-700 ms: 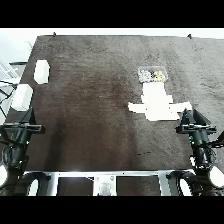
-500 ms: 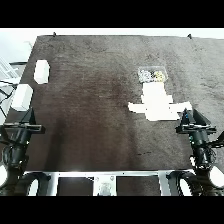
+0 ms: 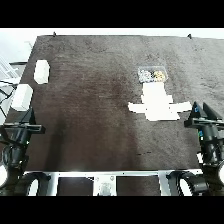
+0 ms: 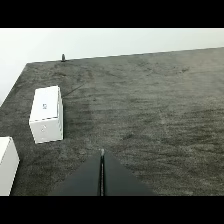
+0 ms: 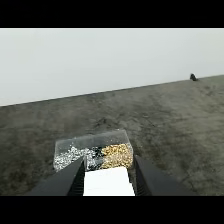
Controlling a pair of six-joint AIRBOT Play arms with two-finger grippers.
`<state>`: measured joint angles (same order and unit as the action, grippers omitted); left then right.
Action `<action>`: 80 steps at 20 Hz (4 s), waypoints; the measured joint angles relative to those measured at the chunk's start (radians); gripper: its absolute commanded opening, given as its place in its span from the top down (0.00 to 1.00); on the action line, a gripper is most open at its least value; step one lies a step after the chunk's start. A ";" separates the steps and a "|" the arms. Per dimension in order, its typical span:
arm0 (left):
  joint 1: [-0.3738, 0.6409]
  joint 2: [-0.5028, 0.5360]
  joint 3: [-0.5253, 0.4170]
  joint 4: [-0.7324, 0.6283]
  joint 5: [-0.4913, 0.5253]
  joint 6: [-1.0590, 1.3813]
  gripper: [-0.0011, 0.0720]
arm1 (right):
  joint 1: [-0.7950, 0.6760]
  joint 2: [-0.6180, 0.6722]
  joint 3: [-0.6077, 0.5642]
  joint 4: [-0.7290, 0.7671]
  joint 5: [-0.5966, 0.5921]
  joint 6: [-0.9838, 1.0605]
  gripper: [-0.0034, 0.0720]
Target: Fold the box and place the chain.
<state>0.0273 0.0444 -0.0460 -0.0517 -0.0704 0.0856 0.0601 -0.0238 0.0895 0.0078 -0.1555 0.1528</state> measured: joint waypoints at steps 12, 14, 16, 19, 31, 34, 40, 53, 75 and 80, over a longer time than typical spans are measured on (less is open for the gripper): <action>0.000 0.000 0.000 0.000 0.000 0.000 0.95 | -0.499 -0.978 0.626 -0.294 0.711 0.356 0.35; 0.000 0.000 0.000 0.000 0.000 0.000 0.96 | -0.623 -1.089 0.773 -0.498 0.939 0.533 0.35; 0.000 0.000 0.000 0.000 0.000 0.000 0.95 | -0.729 -1.188 0.929 -0.658 1.133 0.669 0.37; 0.000 0.000 0.000 0.000 0.000 0.000 0.96 | -0.836 -1.353 1.167 -0.804 1.410 0.780 0.38; 0.000 0.000 0.000 0.000 0.000 0.000 0.96 | -0.870 -1.824 1.580 -0.960 1.747 0.811 0.38; 0.000 0.000 0.000 0.000 0.000 0.000 0.95 | -0.858 -1.869 1.599 -0.964 1.728 0.784 0.38; 0.000 0.000 0.000 0.000 0.000 0.000 0.96 | -0.814 -1.947 1.608 -0.961 1.726 0.756 0.38; 0.000 0.000 0.000 0.000 0.000 0.000 0.95 | -0.698 -2.030 1.553 -0.872 1.848 0.727 0.94; 0.000 0.000 0.000 0.000 0.000 0.000 0.95 | -0.145 -1.712 1.078 -0.425 1.386 0.700 0.94; 0.000 0.000 0.000 0.000 0.000 0.000 0.95 | -0.073 -1.751 1.130 -0.450 1.304 0.694 0.94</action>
<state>0.0273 0.0444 -0.0460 -0.0517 -0.0700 0.0860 -0.0132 -1.7752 1.2194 -0.4419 1.1484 0.8471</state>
